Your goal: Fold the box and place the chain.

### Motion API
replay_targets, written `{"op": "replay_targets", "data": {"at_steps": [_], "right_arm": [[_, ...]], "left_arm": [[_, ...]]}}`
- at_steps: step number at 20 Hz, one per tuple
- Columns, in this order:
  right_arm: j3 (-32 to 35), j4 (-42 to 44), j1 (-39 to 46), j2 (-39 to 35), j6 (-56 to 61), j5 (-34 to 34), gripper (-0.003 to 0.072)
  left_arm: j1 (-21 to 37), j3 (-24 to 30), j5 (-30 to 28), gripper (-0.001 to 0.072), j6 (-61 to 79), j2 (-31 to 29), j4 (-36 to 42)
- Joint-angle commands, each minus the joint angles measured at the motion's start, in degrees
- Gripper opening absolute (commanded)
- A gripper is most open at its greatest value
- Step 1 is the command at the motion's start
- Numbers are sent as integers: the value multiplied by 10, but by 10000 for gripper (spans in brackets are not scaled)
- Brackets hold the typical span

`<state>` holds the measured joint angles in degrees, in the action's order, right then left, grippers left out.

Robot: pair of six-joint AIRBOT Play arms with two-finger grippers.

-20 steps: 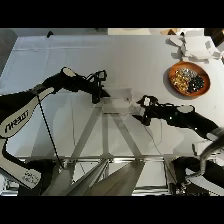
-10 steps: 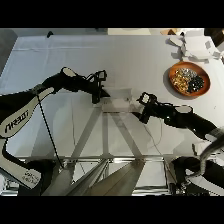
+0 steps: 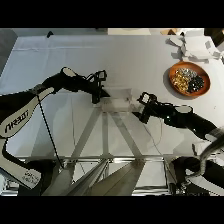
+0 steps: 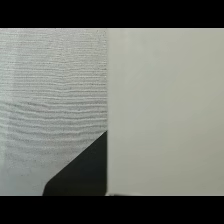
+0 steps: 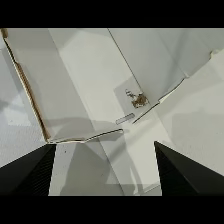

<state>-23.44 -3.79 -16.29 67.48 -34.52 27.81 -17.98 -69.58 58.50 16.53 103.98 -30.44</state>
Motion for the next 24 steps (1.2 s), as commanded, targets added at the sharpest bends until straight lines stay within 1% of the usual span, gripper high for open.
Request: {"op": "replay_targets", "data": {"at_steps": [1,17,24], "right_arm": [[-5,-1,-1,0,0,0,685],[-12,-3,-1,-4,0,-3,685],[-12,-3,-1,-4,0,-23,685]], "left_arm": [[0,0,0,12,0,0,0],[0,0,0,12,0,0,0],[0,0,0,12,0,0,0]]}}
